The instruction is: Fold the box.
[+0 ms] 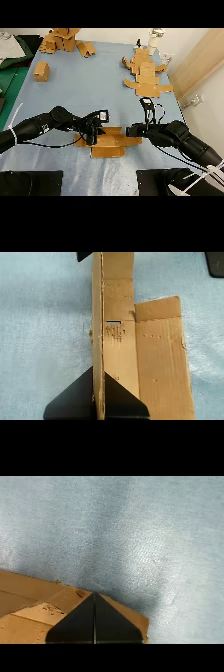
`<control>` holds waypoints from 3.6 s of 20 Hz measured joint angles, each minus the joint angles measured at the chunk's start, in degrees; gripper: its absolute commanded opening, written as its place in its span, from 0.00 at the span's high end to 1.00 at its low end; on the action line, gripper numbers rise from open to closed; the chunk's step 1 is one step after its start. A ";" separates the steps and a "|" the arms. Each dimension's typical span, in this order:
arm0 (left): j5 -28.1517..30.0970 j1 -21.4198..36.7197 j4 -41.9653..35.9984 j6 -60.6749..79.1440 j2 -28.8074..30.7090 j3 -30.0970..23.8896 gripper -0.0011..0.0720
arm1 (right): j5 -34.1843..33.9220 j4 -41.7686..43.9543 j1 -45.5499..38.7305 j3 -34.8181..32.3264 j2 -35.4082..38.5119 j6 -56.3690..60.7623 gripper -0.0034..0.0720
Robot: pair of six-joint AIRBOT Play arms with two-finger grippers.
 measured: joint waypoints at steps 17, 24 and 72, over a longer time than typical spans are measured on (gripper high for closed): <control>-1.73 1.22 0.04 -0.02 -1.36 0.04 0.97 | 1.49 -0.07 0.00 0.00 -0.09 0.00 0.95; -2.27 1.92 0.04 -0.24 -2.08 0.31 0.97 | 1.51 -0.17 0.00 0.00 -0.09 0.00 0.95; -4.11 2.08 0.20 -1.36 -1.75 1.95 0.97 | -0.61 -50.75 52.63 -10.43 -4.17 15.32 0.29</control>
